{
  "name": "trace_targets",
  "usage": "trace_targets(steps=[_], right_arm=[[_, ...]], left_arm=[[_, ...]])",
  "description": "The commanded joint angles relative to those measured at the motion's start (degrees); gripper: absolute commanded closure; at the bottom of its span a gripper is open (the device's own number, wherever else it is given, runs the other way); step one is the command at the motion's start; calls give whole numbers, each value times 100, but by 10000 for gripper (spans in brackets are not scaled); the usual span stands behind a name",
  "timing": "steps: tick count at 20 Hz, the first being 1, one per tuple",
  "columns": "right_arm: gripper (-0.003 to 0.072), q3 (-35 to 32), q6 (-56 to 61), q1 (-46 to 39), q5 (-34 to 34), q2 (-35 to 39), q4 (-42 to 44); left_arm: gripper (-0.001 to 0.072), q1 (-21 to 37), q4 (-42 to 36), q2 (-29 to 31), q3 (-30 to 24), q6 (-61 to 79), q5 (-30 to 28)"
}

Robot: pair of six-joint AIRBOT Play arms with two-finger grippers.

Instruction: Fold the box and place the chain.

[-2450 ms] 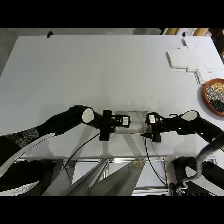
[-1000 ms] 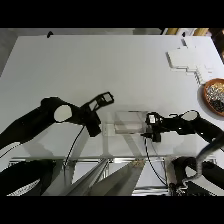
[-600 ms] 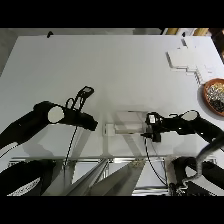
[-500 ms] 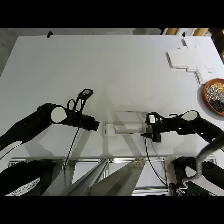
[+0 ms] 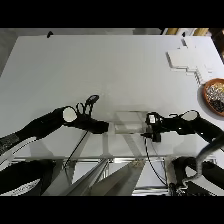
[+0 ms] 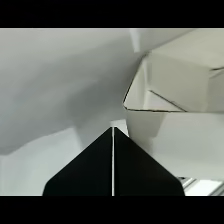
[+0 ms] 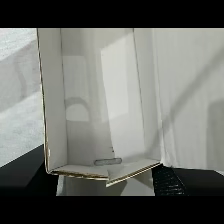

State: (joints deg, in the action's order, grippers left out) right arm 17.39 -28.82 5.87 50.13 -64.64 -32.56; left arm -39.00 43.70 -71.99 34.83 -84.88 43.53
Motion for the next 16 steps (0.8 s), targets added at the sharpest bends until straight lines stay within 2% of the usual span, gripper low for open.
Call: trace_targets(steps=[1,4,6,10,16], right_arm=[[283,4,0,2,0,0,2],[283,4,0,2,0,0,2],[283,4,0,2,2,0,2],[283,4,0,2,2,0,2],[283,4,0,2,0,0,2]], left_arm=[[701,-188,-293,-13,293,127,20],[697,-254,-286,94,490,111,-9],[630,-256,-275,118,529,103,9],[550,-256,-280,118,531,90,96],[550,-251,-297,151,531,85,146]])
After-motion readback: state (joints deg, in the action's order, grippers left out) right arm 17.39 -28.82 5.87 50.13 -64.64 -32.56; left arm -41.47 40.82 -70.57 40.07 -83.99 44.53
